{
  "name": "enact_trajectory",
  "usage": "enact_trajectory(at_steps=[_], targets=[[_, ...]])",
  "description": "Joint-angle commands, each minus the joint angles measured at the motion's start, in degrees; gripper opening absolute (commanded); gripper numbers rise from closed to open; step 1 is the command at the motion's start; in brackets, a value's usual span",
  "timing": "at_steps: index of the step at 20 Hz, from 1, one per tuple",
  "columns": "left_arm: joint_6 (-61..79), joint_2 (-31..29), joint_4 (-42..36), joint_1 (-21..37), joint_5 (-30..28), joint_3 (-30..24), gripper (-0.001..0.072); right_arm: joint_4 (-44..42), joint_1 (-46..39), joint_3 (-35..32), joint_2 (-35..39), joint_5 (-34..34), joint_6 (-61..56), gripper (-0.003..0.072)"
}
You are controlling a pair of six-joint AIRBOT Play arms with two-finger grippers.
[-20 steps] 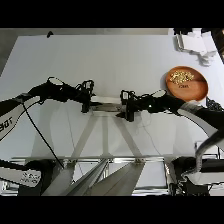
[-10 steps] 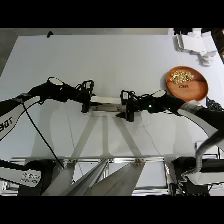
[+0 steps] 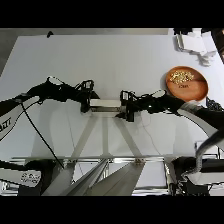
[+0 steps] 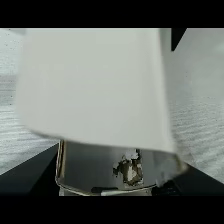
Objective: Fold the box and place the chain.
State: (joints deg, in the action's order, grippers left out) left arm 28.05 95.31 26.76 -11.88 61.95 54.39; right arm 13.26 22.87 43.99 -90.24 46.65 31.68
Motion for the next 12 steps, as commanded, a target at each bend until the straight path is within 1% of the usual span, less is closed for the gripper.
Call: enact_trajectory(at_steps=[1, 3, 4, 7, 8, 9, 10, 11, 12], targets=[[0.0, -2.7, 0.3, 1.5, 0.9, 0.0, 0.0338, 0.0, 0.0, 0.0, 0.0, -0.1, -0.1, 0.0522], [-1.6, -5.8, 2.9, 3.6, 1.4, 0.0, 0.0337, 0.0, 0.0, 0.0, 0.0, -0.1, -0.1, 0.0522], [-3.2, -7.5, 5.4, 4.6, 1.3, 0.0, 0.0337, 0.0, 0.0, 0.0, 0.0, -0.1, -0.1, 0.0522], [-11.6, -13.0, 18.0, 7.0, 1.6, 0.0, 0.0336, 0.0, 0.0, 0.0, 0.0, -0.1, -0.1, 0.0522], [-14.3, -14.5, 22.4, 7.4, 2.6, 0.0, 0.0335, 0.0, 0.0, 0.0, 0.0, -0.1, -0.1, 0.0522], [-16.3, -15.6, 25.5, 7.5, 4.0, 0.0, 0.0308, 0.0, 0.0, 0.0, 0.0, -0.1, -0.1, 0.0522], [-18.5, -16.3, 27.4, 7.5, 6.6, 0.0, 0.0175, 0.0, 0.0, 0.0, 0.0, -0.1, -0.1, 0.0522], [-19.6, -16.6, 27.7, 7.3, 10.2, 0.0, 0.0028, 0.0, 0.0, 0.0, 0.0, -0.1, -0.1, 0.0522], [-19.6, -16.6, 26.9, 7.0, 14.3, 0.0, 0.0008, 0.0, 0.0, 0.0, 0.0, -0.1, -0.1, 0.0522]])
